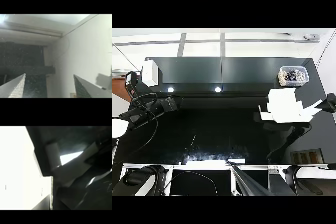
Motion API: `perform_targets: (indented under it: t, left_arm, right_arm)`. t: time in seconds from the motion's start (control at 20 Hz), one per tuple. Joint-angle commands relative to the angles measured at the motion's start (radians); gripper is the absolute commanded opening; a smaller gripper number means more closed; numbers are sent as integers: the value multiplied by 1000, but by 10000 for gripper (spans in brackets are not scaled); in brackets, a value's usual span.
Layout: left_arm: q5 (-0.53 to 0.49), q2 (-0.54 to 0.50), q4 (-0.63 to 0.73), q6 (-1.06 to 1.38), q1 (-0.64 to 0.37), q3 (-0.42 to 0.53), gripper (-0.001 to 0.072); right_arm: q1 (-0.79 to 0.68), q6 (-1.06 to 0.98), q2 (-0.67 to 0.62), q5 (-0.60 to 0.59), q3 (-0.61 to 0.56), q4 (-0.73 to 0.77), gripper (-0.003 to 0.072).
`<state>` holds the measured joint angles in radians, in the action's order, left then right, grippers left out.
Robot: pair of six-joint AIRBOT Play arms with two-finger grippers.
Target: Fold the box and place the chain.
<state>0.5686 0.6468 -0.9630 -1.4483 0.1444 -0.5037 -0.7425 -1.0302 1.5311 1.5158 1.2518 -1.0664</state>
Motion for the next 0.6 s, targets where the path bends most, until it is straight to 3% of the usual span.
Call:
perform_targets:
  t: [0.0,0.15,0.4,0.55]
  left_arm:
    - [-11,0,11,0,0,-1,709]
    - [-23,0,12,0,0,-1,708]
    - [-11,0,34,0,1,-1,708]
    - [12,2,43,0,1,-1,709]
  right_arm:
    - [37,2,-105,-23,-134,88,28]
    - [93,6,-246,-170,-298,269,28]
    - [363,-9,-582,-418,-674,467,28]
    - [518,-14,-734,-475,-803,523,28]
